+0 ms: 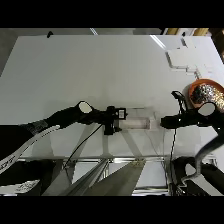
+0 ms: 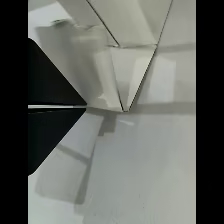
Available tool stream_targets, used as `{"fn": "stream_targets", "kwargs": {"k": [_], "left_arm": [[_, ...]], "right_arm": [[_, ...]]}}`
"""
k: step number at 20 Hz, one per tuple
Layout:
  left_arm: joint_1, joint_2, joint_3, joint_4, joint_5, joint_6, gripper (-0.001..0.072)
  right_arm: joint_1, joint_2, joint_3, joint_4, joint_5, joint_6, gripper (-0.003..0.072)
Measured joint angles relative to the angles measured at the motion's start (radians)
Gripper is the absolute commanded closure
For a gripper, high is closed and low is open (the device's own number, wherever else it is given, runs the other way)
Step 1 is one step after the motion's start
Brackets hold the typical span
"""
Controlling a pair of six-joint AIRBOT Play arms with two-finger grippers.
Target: Fold the box and place the chain.
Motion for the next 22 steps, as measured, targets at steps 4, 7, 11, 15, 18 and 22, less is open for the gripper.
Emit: {"fn": "stream_targets", "kwargs": {"k": [4, 7, 11, 15, 18, 22], "left_arm": [[0.0, 0.0, 0.0, 0.0, 0.0, 0.0, 0.0491], [0.0, 0.0, 0.0, 0.0, 0.0, 0.0, 0.0491], [0.0, 0.0, 0.0, 0.0, 0.0, 0.0, 0.0491], [0.0, 0.0, 0.0, 0.0, 0.0, 0.0, 0.0491], [0.0, 0.0, 0.0, 0.0, 0.0, 0.0, 0.0491], [0.0, 0.0, 0.0, 0.0, 0.0, -0.002, 0.0491]], "right_arm": [[0.035, 0.018, -0.011, 0.044, 0.0, -0.022, 0.0666], [0.048, 0.059, -0.014, 0.029, -0.009, -0.024, 0.0666], [0.054, 0.097, -0.014, -0.064, -0.031, 0.032, 0.0666], [0.055, 0.081, -0.014, -0.107, -0.072, 0.055, 0.0666], [0.056, 0.028, -0.014, -0.094, -0.091, 0.058, 0.0666], [0.056, -0.008, -0.014, -0.055, -0.101, 0.037, 0.0666]]}}
